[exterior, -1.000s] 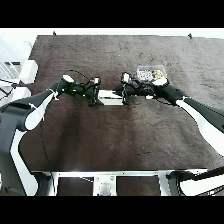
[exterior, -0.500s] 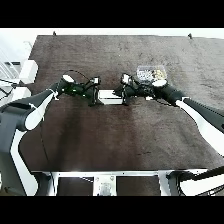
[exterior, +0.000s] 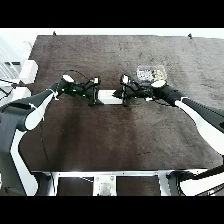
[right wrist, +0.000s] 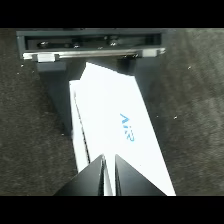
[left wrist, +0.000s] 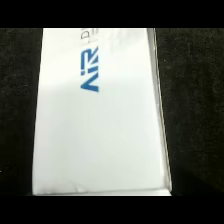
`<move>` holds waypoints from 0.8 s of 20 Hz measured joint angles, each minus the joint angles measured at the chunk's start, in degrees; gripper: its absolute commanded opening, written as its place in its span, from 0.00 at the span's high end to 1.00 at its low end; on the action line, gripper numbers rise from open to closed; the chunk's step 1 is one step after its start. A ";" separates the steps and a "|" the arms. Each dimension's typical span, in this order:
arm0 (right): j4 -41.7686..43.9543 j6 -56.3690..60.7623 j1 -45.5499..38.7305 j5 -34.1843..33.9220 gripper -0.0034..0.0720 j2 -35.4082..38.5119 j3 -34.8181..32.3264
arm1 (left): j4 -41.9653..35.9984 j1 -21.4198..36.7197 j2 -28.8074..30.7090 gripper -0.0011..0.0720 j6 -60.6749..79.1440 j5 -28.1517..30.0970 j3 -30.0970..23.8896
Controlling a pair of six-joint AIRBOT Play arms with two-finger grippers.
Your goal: Fold the box and place the chain.
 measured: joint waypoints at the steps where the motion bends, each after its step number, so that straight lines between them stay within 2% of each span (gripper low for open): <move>1: -0.55 0.76 0.00 0.35 0.89 -0.26 0.02 | 0.00 0.00 0.00 0.75 0.04 0.00 0.00; 2: -0.92 1.40 0.00 0.70 0.89 -0.46 0.02 | 0.00 -0.02 0.00 0.75 0.07 -0.02 0.00; 4: -1.66 2.34 -0.02 1.60 0.78 -0.68 0.02 | 0.02 -0.02 0.00 0.75 0.20 -0.15 0.00; 6: -2.14 3.17 -0.07 2.40 0.78 -0.81 0.02 | 0.11 -0.07 0.00 0.75 0.24 -0.33 0.00; 8: -2.36 3.91 -0.13 3.43 0.72 -0.85 0.02 | 0.13 -0.09 0.00 0.75 0.22 -0.39 0.00; 11: -2.67 4.94 -0.22 4.83 0.68 -0.87 0.20 | 0.15 -0.11 0.00 0.75 0.20 -0.39 0.00; 13: -2.71 5.55 -0.28 5.60 0.56 -0.92 0.85 | 0.13 -0.11 0.00 0.75 0.11 -0.37 0.00; 16: -0.68 5.92 -0.31 6.58 0.56 -0.92 2.49 | 0.11 -0.11 0.00 0.75 0.09 -0.31 0.00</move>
